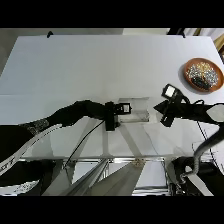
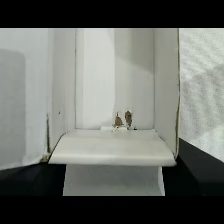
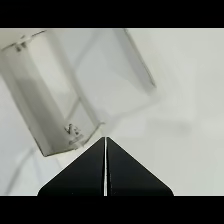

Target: Fold the box and place the chain.

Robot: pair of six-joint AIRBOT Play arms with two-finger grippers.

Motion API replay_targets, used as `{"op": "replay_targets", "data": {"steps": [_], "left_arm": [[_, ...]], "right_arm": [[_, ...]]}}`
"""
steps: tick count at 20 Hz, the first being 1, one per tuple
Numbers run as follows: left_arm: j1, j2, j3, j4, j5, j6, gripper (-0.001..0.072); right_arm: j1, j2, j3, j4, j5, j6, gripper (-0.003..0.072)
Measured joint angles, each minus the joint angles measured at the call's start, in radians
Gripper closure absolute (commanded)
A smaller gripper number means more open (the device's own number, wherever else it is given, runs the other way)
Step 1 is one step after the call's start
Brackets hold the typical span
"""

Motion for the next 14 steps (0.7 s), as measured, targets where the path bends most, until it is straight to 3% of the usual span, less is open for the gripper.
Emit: {"op": "replay_targets", "data": {"steps": [4, 7, 14], "left_arm": [[0.000, 0.000, 0.000, 0.000, 0.000, 0.000, 0.0557], [0.000, 0.000, 0.000, 0.000, 0.000, 0.000, 0.0557], [0.000, 0.000, 0.000, 0.000, 0.000, 0.000, 0.0557]], "right_arm": [[-0.058, -0.018, -0.007, -0.183, -0.007, 0.502, 0.0675], [-0.093, -0.069, -0.008, -0.308, -0.003, 0.768, 0.0675], [-0.116, -0.257, -0.009, -0.305, 0.016, 0.919, 0.0677]]}}
